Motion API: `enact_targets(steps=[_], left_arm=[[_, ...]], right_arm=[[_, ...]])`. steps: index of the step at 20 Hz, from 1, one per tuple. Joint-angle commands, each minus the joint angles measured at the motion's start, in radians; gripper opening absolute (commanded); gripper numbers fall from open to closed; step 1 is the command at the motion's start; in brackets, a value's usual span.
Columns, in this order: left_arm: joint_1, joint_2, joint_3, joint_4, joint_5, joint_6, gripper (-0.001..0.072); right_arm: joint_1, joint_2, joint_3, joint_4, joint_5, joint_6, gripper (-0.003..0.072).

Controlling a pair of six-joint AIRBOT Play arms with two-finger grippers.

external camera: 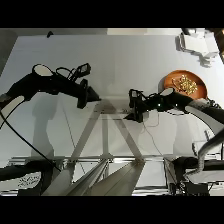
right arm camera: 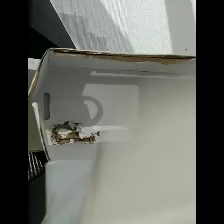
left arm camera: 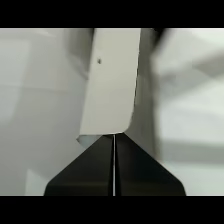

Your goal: Fold the box and place the chain.

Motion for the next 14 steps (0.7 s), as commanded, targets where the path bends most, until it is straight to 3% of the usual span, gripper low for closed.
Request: enact_targets(steps=[1,3,8,11,14], left_arm=[[-0.013,-0.045,0.0,-0.102,0.24,-0.098,0.0007],[-0.021,-0.092,0.0,-0.101,0.289,-0.148,0.0007],[-0.024,-0.145,0.0,-0.077,0.21,-0.149,0.0008],[0.018,-0.091,0.0,-0.034,0.141,-0.148,0.0007],[0.089,0.0,0.0,0.106,0.08,-0.113,0.001]], right_arm=[[0.0,0.0,0.001,0.0,0.001,0.0,0.0499],[0.0,0.0,0.001,0.0,0.001,0.0,0.0499],[0.0,0.0,0.001,0.0,0.001,0.0,0.0499],[0.0,0.0,0.001,0.0,0.001,0.0,0.0499],[0.0,0.0,0.001,0.0,0.001,0.0,0.0499]])
